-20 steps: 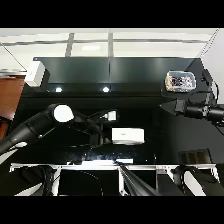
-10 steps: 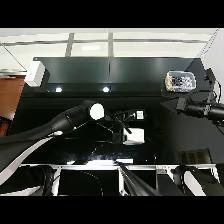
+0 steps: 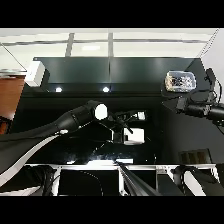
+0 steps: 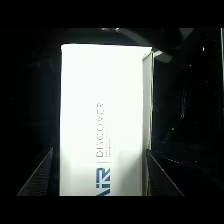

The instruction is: Fold the box and place the chain.

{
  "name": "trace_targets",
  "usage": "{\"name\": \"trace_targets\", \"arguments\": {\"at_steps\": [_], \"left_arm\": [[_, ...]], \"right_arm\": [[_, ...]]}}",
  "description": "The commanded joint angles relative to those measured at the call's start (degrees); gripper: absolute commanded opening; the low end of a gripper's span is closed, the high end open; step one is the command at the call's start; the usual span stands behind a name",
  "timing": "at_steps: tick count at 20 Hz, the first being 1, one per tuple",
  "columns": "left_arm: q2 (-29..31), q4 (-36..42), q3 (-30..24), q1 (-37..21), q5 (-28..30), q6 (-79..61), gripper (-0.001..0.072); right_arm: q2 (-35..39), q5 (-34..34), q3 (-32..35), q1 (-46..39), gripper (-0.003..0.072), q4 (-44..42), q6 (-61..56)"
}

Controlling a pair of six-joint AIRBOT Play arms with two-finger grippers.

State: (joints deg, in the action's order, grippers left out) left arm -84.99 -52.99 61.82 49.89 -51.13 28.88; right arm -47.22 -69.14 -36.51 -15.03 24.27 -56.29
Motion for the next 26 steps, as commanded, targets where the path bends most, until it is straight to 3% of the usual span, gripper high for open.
{"name": "trace_targets", "arguments": {"at_steps": [1, 11, 17, 20, 21, 23, 25, 26], "left_arm": [[-0.11, -0.09, 0.07, 0.04, -2.08, 0.09, 0.0707], [-0.24, -0.09, 0.04, 0.15, -1.22, 0.07, 0.0711], [-3.41, -0.61, 0.04, 4.76, 6.10, 0.11, 0.0711], [-5.44, -2.19, 0.04, 4.87, 5.55, 3.39, 0.0709], [-5.40, -4.31, 0.07, 4.76, 5.70, 5.29, 0.0684], [-4.24, -11.26, 0.42, 4.31, 5.46, 9.40, 0.0470], [-1.42, -18.91, 0.66, 2.45, 3.74, 17.55, 0.0397], [0.28, -21.44, 0.63, 0.72, 1.55, 20.72, 0.0397]], "right_arm": [[0.02, -0.04, -0.04, 0.00, 0.0007, 0.00, 0.02], [0.04, -0.04, -0.02, 0.02, 0.0007, 0.00, 0.02], [0.04, -0.04, -0.02, 0.02, 0.0008, 0.02, 0.00], [0.04, -0.04, -0.02, 0.00, 0.0008, 0.02, 0.00], [0.04, -0.02, -0.02, 0.00, 0.0008, 0.00, 0.00], [0.04, 0.02, -0.02, 0.00, 0.0008, 0.02, 0.00], [0.04, 0.00, -0.02, 0.00, 0.0008, 0.00, 0.00], [0.04, 0.00, -0.02, 0.00, 0.0008, 0.00, 0.00]]}}
